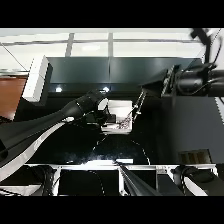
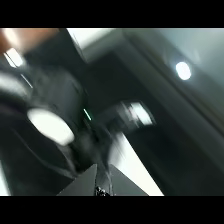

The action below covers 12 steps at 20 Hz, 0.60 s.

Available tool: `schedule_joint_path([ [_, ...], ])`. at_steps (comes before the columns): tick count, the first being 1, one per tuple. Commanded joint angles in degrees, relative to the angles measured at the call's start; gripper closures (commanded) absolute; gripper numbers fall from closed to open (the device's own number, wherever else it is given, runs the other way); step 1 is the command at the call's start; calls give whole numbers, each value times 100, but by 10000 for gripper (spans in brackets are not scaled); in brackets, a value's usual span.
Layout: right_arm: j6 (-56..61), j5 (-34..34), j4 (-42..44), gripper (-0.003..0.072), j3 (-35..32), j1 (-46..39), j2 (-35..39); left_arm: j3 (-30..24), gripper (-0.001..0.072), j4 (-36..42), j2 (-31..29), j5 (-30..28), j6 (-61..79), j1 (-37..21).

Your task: Fold the box and place the chain.

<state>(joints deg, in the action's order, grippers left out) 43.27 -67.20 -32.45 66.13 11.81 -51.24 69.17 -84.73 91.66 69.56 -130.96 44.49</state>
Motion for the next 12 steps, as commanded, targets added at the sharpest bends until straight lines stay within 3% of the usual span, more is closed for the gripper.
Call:
schedule_joint_path([
  [1,229,122,898,674,542,-2,11,4,678,-2,0,-2,2,2],
  [7,304,299,1506,674,820,0,0,4,678,-2,0,-2,2,2],
  [12,966,-164,505,673,437,238,-219,4,677,-4,0,-2,2,2],
])
